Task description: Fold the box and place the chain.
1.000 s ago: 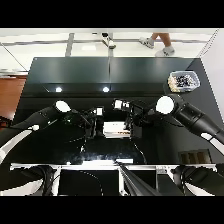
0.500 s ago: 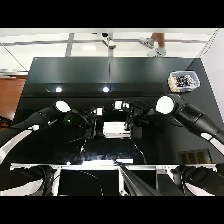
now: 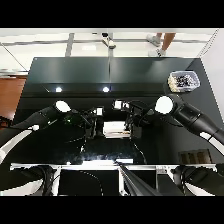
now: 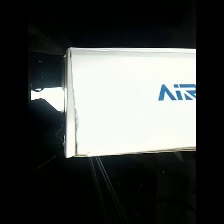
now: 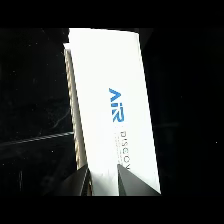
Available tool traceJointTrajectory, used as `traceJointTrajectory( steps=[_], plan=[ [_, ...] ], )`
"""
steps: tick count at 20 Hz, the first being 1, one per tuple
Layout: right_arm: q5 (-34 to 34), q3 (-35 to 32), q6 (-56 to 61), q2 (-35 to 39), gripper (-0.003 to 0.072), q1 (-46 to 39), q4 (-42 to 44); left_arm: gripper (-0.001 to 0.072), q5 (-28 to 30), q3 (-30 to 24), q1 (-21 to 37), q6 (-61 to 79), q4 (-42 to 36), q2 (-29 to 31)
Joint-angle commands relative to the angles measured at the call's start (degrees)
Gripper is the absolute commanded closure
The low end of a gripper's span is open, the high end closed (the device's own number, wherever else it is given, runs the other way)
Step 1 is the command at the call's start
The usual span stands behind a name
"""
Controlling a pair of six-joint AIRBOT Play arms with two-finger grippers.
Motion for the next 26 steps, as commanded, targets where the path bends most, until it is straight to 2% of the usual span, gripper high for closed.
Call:
traceJointTrajectory(
  steps=[1, 5, 21, 22, 23, 26],
  plan=[
    [-0.04, -0.02, 0.00, -0.04, 0.0496, 0.04, 0.63, 0.0363, -0.02, 0.04, -0.02, 0.00, 0.02, -0.04],
    [-0.02, -0.02, 0.59, -0.04, 0.0476, 0.04, 1.25, 0.0363, 0.00, 0.04, -0.02, 0.00, 0.00, -0.04],
    [-0.02, -0.55, 2.43, -1.51, 0.0474, 0.04, 1.27, 0.0363, 0.00, 0.04, -0.02, 0.00, 0.00, -0.04],
    [-0.07, -0.55, 3.06, -1.68, 0.0462, 0.04, 1.27, 0.0363, -0.02, 0.04, -0.02, 0.00, 0.00, -0.04],
    [-0.46, -0.55, 3.69, -1.79, 0.0338, 0.04, 1.25, 0.0363, 0.00, 0.04, -0.02, 0.00, 0.00, -0.04],
    [-0.83, -0.55, 4.50, -1.79, 0.0332, 0.04, 1.25, 0.0363, -0.02, 0.04, -0.02, 0.00, 0.02, -0.04]
  ],
)
